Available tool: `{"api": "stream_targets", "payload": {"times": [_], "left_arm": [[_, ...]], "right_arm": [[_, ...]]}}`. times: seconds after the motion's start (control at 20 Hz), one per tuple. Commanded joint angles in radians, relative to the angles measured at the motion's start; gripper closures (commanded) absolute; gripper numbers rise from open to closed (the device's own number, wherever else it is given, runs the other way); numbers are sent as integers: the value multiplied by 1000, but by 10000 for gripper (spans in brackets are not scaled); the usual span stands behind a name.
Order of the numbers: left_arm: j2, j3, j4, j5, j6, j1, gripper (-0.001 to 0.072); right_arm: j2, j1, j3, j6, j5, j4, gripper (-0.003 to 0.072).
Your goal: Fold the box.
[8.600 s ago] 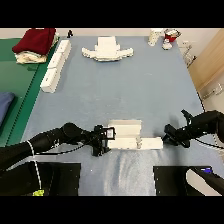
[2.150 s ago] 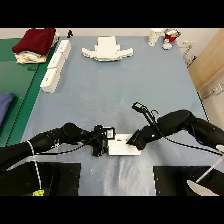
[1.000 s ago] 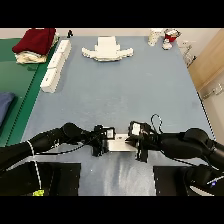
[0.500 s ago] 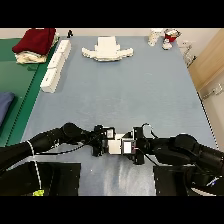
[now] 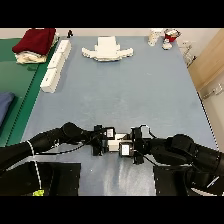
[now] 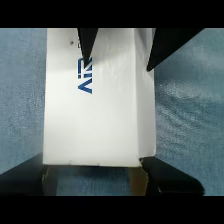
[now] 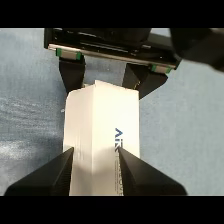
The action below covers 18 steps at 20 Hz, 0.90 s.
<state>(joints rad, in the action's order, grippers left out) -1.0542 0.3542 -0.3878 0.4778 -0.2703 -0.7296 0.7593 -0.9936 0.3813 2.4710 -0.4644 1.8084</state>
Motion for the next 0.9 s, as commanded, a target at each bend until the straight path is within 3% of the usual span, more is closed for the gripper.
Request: {"api": "stream_targets", "payload": {"times": [0.0,0.05,0.15,0.25,0.35,0.85], "left_arm": [[0,0,-1,3,-2,0,341],[0,0,-1,3,-2,0,341],[0,0,-1,2,-2,0,341],[0,0,-1,3,-2,0,341],[0,0,-1,3,-2,0,341],[0,0,-1,2,-2,0,341]], "right_arm": [[-1,0,0,2,4,-17,286],[-7,0,0,2,4,-17,336],[-29,0,0,2,3,-16,354],[-54,0,0,2,3,-13,328],[-72,0,0,2,3,-14,239],[-79,3,0,-2,45,-51,244]]}}
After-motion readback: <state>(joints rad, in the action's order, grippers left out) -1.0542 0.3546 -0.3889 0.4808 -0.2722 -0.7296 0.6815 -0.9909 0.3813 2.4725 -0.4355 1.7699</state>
